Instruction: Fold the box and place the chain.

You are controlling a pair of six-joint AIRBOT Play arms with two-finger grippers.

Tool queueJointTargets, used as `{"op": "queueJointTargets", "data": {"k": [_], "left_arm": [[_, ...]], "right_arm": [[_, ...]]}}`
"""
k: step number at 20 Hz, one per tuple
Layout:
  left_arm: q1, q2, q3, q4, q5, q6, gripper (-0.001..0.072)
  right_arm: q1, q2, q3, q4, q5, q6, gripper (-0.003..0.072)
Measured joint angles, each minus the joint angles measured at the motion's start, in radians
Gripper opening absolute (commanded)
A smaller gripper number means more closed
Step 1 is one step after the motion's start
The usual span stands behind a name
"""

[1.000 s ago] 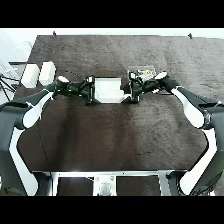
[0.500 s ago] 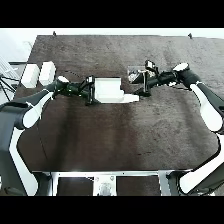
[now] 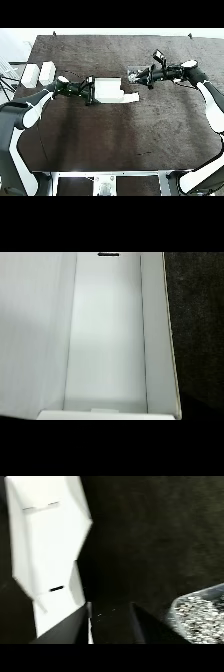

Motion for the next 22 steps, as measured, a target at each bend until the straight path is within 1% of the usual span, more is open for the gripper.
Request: {"op": "queueJointTargets", "data": {"k": [1, 2, 4, 5, 7, 8, 9, 12, 13, 15, 18, 22], "left_arm": [[0.0, 0.0, 0.0, 0.0, 0.0, 0.0, 0.0628], [0.0, 0.0, 0.0, 0.0, 0.0, 0.0, 0.0628], [0.0, 0.0, 0.0, 0.0, 0.0, 0.0, 0.0628], [0.0, 0.0, 0.0, 0.0, 0.0, 0.0, 0.0628], [0.0, 0.0, 0.0, 0.0, 0.0, 0.0, 0.0628], [0.0, 0.0, 0.0, 0.0, 0.0, 0.0, 0.0628], [0.0, 0.0, 0.0, 0.0, 0.0, 0.0, 0.0628], [0.0, 0.0, 0.0, 0.0, 0.0, 0.0, 0.0628], [0.0, 0.0, 0.0, 0.0, 0.0, 0.0, 0.0628], [0.0, 0.0, 0.0, 0.0, -0.001, 0.0, 0.0628], [0.0, 0.0, 0.0, 0.001, 0.0, 0.0, 0.0627], [0.0, 0.0, 0.0, 0.001, -0.001, 0.0, 0.0628]], "right_arm": [[0.002, 0.0, 0.003, 0.004, -0.05, 0.019, 0.0448], [0.005, 0.0, 0.009, 0.003, -0.092, 0.045, 0.046], [0.014, -0.001, 0.039, -0.044, -0.155, 0.122, 0.046], [0.023, -0.004, 0.064, -0.093, -0.177, 0.175, 0.0458], [0.046, -0.019, 0.129, -0.219, -0.206, 0.297, 0.0414], [0.058, -0.031, 0.166, -0.282, -0.212, 0.357, 0.0405], [0.073, -0.048, 0.208, -0.343, -0.215, 0.417, 0.037], [0.117, -0.113, 0.321, -0.484, -0.19, 0.544, 0.0368], [0.132, -0.14, 0.354, -0.523, -0.181, 0.577, 0.0381], [0.151, -0.182, 0.407, -0.581, -0.163, 0.634, 0.037], [0.164, -0.211, 0.455, -0.629, -0.143, 0.702, 0.037], [0.171, -0.227, 0.477, -0.692, -0.114, 0.79, 0.0368]]}}
